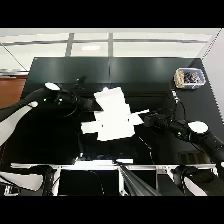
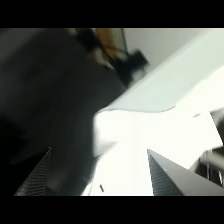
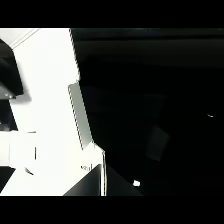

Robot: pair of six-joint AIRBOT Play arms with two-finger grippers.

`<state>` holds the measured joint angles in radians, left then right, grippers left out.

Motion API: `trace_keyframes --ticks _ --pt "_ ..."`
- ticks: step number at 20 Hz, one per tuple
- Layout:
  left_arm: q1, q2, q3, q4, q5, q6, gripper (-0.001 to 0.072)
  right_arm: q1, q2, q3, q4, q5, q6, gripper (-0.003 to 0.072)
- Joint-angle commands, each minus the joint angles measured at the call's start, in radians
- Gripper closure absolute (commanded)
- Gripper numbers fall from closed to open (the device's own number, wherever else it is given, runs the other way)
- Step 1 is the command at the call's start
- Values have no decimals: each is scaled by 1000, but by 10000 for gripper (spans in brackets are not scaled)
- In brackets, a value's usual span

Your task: Fold the box and place the chain.

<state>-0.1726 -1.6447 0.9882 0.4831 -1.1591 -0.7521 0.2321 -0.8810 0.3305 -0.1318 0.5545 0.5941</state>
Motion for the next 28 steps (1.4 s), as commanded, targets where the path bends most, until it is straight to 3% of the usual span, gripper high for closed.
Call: trace_keyframes --ticks 1,2,3,5,6,8,10,11,12,13,14,19,22,25,28 --pt "-53 -77 81 -2 -119 128 5 1 0 0 0 2 1 673" --pt "-63 -95 103 -2 -152 159 18 1 0 0 1 3 1 673" --pt "-66 -111 119 -1 -166 186 76 0 0 0 0 3 1 673" --pt "-66 -127 126 11 -170 228 196 0 0 0 0 2 0 673" --pt "-64 -131 127 12 -185 260 304 1 0 0 0 2 1 673" --pt "-61 -131 127 10 -208 283 412 0 0 0 0 3 0 673" --pt "-55 -131 127 10 -230 286 672 0 0 0 0 3 0 673" --pt "-53 -131 127 10 -235 299 675 0 0 0 0 2 0 672" --pt "-53 -130 127 10 -237 306 681 0 0 0 0 1 0 587" --pt "-53 -130 127 10 -237 307 682 -2 1 0 -1 -5 0 256" --pt "-53 -130 127 10 -237 307 683 -13 1 3 -9 -2 0 -11" --pt "-65 -90 127 48 -217 307 689 -185 2 170 -357 232 -1 -21" --pt "-98 15 112 123 -114 307 690 -249 2 293 -563 314 -14 -20" --pt "-130 148 19 122 55 411 690 -253 2 328 -636 300 -101 -20" --pt "-158 222 -50 135 109 598 689 -253 2 330 -629 311 -101 -20"
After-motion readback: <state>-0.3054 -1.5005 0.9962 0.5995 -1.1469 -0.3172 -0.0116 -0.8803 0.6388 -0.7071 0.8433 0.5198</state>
